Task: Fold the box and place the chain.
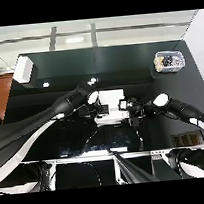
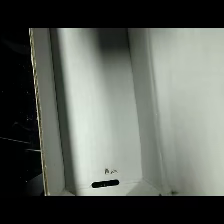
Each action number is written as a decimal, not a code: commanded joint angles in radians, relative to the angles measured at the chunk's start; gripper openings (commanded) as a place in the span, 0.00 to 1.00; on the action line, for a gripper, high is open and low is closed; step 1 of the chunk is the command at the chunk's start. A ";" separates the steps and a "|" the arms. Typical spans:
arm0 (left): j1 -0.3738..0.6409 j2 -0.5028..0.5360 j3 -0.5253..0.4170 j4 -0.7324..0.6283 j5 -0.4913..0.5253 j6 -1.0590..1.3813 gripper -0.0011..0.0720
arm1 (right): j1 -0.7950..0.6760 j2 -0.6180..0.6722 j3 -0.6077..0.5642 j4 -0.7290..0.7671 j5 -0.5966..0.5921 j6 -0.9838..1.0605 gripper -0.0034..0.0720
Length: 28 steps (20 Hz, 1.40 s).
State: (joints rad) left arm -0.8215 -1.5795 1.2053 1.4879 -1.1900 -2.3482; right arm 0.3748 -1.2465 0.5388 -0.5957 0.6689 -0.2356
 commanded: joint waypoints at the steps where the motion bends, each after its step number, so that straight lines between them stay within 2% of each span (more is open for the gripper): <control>1: -0.012 -0.013 0.006 0.031 -0.015 -0.064 0.39 | 0.000 0.000 0.000 0.000 0.000 0.000 0.61; 6: -0.006 -0.016 0.006 0.031 -0.002 -0.066 0.38 | 0.000 0.000 0.000 0.000 0.000 0.000 0.61; 7: -0.005 -0.015 0.006 0.029 0.004 -0.070 0.16 | 0.000 0.000 0.000 0.000 0.000 0.000 0.61; 8: -0.005 -0.016 0.006 0.028 0.015 -0.076 0.05 | 0.000 0.000 0.000 0.000 0.000 0.000 0.61; 12: -0.005 -0.016 0.006 0.018 0.031 -0.076 0.06 | 0.000 0.000 0.000 0.000 0.000 0.000 0.61; 13: -0.005 -0.016 0.006 0.018 0.030 -0.071 0.22 | 0.000 0.000 0.000 0.000 0.000 0.000 0.61; 14: -0.005 -0.016 0.006 0.019 0.030 -0.063 0.56 | 0.000 0.000 0.000 0.000 0.000 0.000 0.61; 15: -0.003 -0.016 0.006 0.019 0.029 -0.063 0.84 | 0.000 0.000 0.000 0.000 0.000 0.000 0.61; 16: -0.003 -0.016 0.006 0.019 0.029 -0.063 0.90 | 0.000 0.000 0.000 0.000 0.000 0.000 0.61; 21: -0.003 -0.016 0.006 0.023 0.034 -0.061 0.86 | 0.000 0.000 0.000 0.000 0.000 0.000 0.61; 22: -0.003 -0.018 0.006 0.022 0.032 -0.059 0.80 | 0.000 0.000 0.000 0.000 0.000 0.000 0.61; 23: -0.003 -0.021 0.006 0.016 0.026 -0.034 0.57 | 0.000 0.000 0.000 0.000 0.000 0.000 0.61; 24: -0.004 -0.024 0.006 0.008 0.023 -0.010 0.53 | 0.000 0.000 0.000 0.000 0.000 0.000 0.61; 26: -0.004 -0.025 0.006 -0.012 0.012 -0.008 0.52 | 0.000 0.000 0.000 0.000 0.000 0.000 0.61; 28: -0.003 -0.025 0.006 -0.010 0.003 -0.008 0.47 | 0.000 0.000 0.000 0.000 0.000 0.000 0.61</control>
State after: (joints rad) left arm -0.8249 -1.6032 1.2102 1.4910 -1.1675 -2.3695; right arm 0.3744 -1.2465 0.5388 -0.5968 0.6685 -0.2363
